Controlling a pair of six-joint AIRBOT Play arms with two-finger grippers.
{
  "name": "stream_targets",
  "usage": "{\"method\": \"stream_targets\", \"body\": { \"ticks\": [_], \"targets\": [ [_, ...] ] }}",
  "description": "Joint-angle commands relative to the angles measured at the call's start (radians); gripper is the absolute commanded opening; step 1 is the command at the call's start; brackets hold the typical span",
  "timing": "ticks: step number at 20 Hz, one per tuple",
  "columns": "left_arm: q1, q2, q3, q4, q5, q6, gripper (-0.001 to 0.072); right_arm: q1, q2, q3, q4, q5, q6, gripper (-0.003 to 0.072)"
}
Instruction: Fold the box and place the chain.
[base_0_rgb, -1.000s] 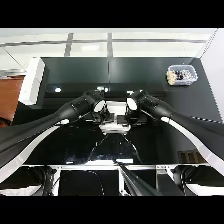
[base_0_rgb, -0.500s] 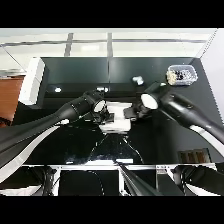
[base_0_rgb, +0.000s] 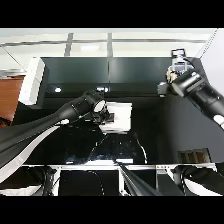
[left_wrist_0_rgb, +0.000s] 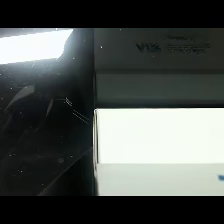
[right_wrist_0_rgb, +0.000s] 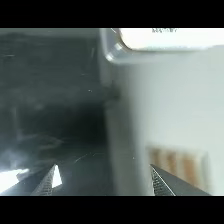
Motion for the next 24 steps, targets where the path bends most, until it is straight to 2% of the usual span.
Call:
{"method": "stream_targets", "body": {
  "ticks": [1,3,4,5,7,9,13,15,17,20,21,23,24],
  "targets": [
    [0.000,0.000,0.001,0.000,0.000,0.000,0.0027,-0.233,-0.097,-0.004,0.275,-0.158,-0.047,0.0720],
    [0.000,0.000,0.001,0.000,0.001,0.000,0.0027,-0.313,-0.116,-0.003,0.373,-0.303,-0.063,0.0720],
    [0.000,0.000,0.001,0.000,0.002,0.000,0.0027,-0.343,-0.129,0.002,0.373,-0.390,-0.063,0.0720],
    [0.000,0.000,0.001,0.000,0.003,0.000,0.0027,-0.375,-0.161,0.036,0.371,-0.421,-0.063,0.0720],
    [0.000,0.000,0.001,0.001,0.005,0.000,0.0027,-0.426,-0.277,0.178,0.372,-0.349,-0.102,0.0720],
    [0.000,0.000,0.001,0.001,0.003,0.000,0.0027,-0.445,-0.415,0.377,0.357,-0.237,-0.187,0.0720],
    [0.000,0.000,0.001,0.000,0.003,0.000,0.0027,-0.467,-0.683,0.778,0.295,-0.042,-0.190,0.0720],
    [0.000,0.000,0.001,0.000,0.001,0.000,0.0027,-0.483,-0.789,0.915,0.291,0.040,-0.188,0.0720],
    [0.000,0.000,0.001,0.000,0.001,0.000,0.0027,-0.494,-0.852,0.986,0.264,0.090,-0.176,0.0720],
    [0.000,0.000,0.001,0.001,0.001,0.000,0.0027,-0.508,-0.879,0.985,0.246,0.090,-0.148,0.0720],
    [0.000,0.000,0.001,0.000,0.001,0.000,0.0027,-0.512,-0.886,0.985,0.247,0.086,-0.148,0.0694],
    [0.000,0.000,0.001,0.000,0.001,0.000,0.0027,-0.518,-0.898,0.985,0.254,0.078,-0.148,0.0459],
    [0.000,0.000,0.001,0.000,0.001,0.000,0.0027,-0.519,-0.901,0.985,0.263,0.079,-0.148,0.0414]
  ]
}}
